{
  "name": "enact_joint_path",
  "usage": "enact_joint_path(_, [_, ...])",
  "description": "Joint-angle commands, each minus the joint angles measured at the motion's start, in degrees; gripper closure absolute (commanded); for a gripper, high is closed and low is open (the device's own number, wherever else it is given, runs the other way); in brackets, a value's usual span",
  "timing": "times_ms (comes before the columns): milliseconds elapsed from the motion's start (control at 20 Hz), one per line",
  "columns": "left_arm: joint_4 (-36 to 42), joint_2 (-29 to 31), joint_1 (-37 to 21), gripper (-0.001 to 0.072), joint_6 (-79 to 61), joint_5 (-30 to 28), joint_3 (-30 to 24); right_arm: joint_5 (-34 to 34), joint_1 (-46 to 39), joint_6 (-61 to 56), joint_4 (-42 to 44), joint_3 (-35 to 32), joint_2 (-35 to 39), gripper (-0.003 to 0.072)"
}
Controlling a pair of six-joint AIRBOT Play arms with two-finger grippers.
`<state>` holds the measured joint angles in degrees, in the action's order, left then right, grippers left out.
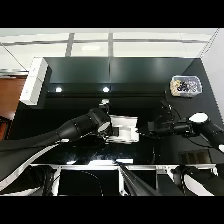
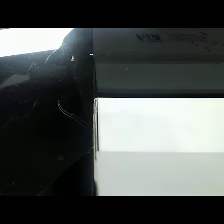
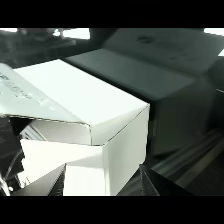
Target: Fold the box and place the chain.
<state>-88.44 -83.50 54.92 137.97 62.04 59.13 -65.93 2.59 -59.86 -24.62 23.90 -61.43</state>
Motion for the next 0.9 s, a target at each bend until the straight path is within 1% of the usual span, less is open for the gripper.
enact_joint_path(0, [0.0, 0.0, 0.0, 0.0679, 0.0, 0.0, 0.1, 1.6, 3.0, -1.3, 0.6, 0.7, -0.1, 0.014])
enact_joint_path(150, [0.0, 0.0, 0.0, 0.0679, 0.0, 0.0, 0.1, 7.4, 9.6, -4.8, -1.3, 1.7, -0.1, 0.0142])
enact_joint_path(250, [0.0, 0.0, 0.0, 0.0679, 0.0, 0.0, 0.1, 11.1, 13.8, -10.3, -6.3, 3.3, -0.1, 0.0143])
enact_joint_path(300, [0.0, 0.0, 0.0, 0.0679, 0.0, 0.0, 0.1, 12.6, 15.8, -12.9, -8.7, 4.1, -0.1, 0.0172])
enact_joint_path(500, [0.0, 0.0, 0.0, 0.0679, 0.0, 0.0, 0.1, 17.4, 22.7, -23.1, -17.2, 7.5, -0.3, 0.0172])
enact_joint_path(650, [0.0, 0.0, 0.0, 0.0679, 0.0, 0.0, 0.1, 18.4, 25.6, -29.2, -23.6, 9.7, -0.5, 0.0172])
enact_joint_path(850, [0.0, 0.0, 0.0, 0.0679, 0.0, 0.0, 0.1, 18.1, 26.6, -31.3, -25.1, 11.6, -1.0, 0.0172])
